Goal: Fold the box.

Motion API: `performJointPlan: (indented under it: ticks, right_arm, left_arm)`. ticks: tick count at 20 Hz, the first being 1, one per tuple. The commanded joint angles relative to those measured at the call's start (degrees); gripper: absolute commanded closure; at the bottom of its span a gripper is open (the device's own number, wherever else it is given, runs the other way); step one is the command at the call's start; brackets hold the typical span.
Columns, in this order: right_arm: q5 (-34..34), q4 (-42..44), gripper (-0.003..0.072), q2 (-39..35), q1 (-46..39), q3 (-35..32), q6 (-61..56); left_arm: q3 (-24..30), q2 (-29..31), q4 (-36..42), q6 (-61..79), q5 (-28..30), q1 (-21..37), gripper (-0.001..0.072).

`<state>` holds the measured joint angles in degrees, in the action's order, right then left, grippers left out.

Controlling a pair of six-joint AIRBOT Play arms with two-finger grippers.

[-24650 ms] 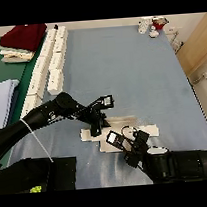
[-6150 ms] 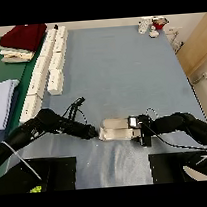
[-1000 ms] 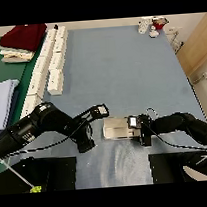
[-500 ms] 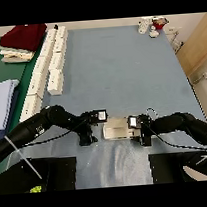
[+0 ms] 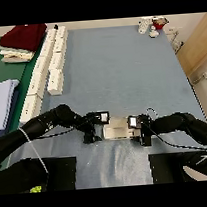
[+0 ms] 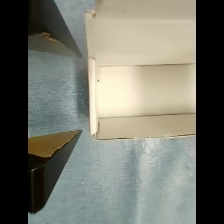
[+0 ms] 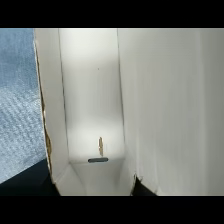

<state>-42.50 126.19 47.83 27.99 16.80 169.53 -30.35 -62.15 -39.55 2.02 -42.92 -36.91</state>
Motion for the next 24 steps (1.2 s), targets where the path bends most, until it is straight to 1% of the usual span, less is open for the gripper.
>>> performJointPlan:
  ticks: [1,4,16,24]
  right_arm:
    - [0.02,0.02,0.0177,-0.04,-0.02,0.02,0.0]
    - [0.02,0.02,0.0177,-0.04,-0.02,0.02,0.0]
    - [0.02,0.02,0.0177,-0.04,-0.02,0.02,0.0]
    - [0.02,0.02,0.0177,-0.04,-0.02,0.02,0.0]
  left_arm:
    - [0.07,-1.51,3.21,2.86,0.59,-0.04,0.0014]
    - [0.07,-2.64,6.84,6.36,0.17,-0.28,0.0014]
    - [0.09,-3.41,8.33,6.36,1.44,-0.31,0.0014]
    - [0.11,-6.01,8.96,6.34,2.71,-1.33,0.0014]
